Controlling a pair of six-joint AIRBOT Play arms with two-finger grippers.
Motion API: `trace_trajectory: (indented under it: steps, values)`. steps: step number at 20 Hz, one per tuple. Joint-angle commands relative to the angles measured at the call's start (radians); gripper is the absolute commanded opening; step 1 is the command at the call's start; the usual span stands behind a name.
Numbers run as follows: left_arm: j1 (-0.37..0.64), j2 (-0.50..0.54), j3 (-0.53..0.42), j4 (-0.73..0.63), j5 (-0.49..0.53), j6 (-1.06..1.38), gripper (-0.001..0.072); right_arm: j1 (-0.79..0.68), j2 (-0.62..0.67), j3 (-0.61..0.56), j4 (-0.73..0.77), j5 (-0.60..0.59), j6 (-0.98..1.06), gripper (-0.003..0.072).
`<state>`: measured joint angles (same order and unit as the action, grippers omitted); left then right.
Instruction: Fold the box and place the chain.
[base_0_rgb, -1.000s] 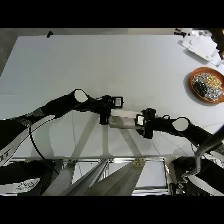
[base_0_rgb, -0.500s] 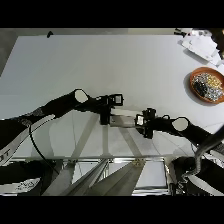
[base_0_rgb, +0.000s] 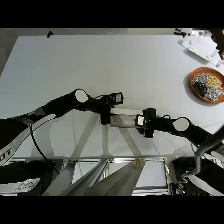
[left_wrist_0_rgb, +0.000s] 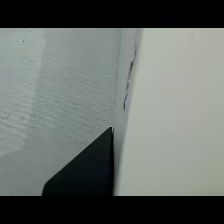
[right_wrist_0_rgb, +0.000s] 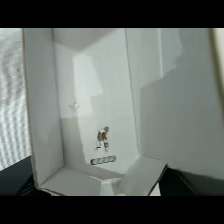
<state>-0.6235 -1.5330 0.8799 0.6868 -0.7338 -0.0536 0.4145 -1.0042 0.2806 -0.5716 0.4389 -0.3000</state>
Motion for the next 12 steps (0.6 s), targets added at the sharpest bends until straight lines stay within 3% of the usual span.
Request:
trace_trajectory:
  steps: [1,6,9,12]
  values:
    - [0.0,0.001,0.0,0.003,-0.016,-0.024,0.0011,0.001,0.017,0.006,0.001,-0.013,0.008,0.0663]
    - [0.001,0.001,0.0,0.003,-0.034,-0.049,0.0011,-0.045,0.014,0.091,-0.106,0.08,0.177,0.0646]
    - [0.001,0.001,0.0,0.003,-0.034,-0.049,0.0011,-0.095,0.006,0.127,-0.115,0.237,0.214,0.0646]
    - [0.001,0.002,0.0,0.003,-0.034,-0.048,0.0011,-0.093,0.007,0.138,-0.27,0.374,0.317,0.066]
